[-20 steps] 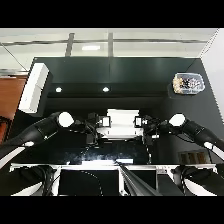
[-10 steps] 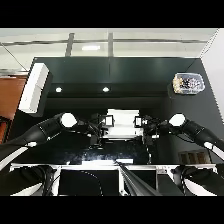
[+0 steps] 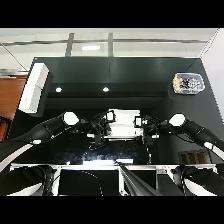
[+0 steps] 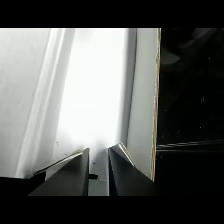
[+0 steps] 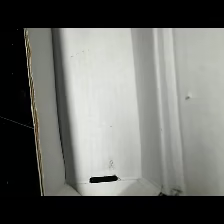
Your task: Fold the box and place the chain.
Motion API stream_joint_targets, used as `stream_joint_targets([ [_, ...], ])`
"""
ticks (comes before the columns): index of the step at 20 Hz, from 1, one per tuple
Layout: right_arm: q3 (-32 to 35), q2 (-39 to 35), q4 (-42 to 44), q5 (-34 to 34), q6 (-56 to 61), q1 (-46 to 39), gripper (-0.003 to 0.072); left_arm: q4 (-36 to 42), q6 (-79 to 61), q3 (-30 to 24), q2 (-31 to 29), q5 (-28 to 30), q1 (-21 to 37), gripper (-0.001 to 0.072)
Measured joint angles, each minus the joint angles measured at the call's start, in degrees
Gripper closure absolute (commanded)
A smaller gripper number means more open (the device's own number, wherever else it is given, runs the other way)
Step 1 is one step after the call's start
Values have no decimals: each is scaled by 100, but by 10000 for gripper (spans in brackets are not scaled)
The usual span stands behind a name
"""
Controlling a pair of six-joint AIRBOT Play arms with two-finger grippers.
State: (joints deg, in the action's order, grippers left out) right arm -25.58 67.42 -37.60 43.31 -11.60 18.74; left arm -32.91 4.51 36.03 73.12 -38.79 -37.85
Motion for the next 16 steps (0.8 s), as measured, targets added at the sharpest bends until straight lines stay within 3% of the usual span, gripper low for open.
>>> stream_joint_targets([
  [1,0,0,0,0,0,0,546,7,0,0,17,-20,0,492],
  [3,0,0,0,0,-2,0,546,22,-2,0,39,-17,0,239],
  [4,0,0,-4,4,-9,0,546,31,-2,0,42,22,0,201],
  [5,0,0,-4,7,-7,0,546,42,-2,2,50,46,0,306],
  [6,0,0,0,7,0,0,546,52,0,2,52,35,0,484],
  [7,0,0,2,7,4,0,546,81,-4,2,57,28,-2,400],
  [8,0,0,7,7,4,0,546,87,-4,2,57,35,-9,440],
  [9,0,0,4,7,4,0,546,90,-2,2,57,55,-15,624],
  [10,2,0,9,7,7,0,546,87,-2,2,57,48,-26,679],
  [13,2,0,11,2,9,0,546,-96,162,0,-66,-17,17,681],
  [16,0,0,11,0,7,0,546,-918,1222,0,-520,-109,221,680],
])
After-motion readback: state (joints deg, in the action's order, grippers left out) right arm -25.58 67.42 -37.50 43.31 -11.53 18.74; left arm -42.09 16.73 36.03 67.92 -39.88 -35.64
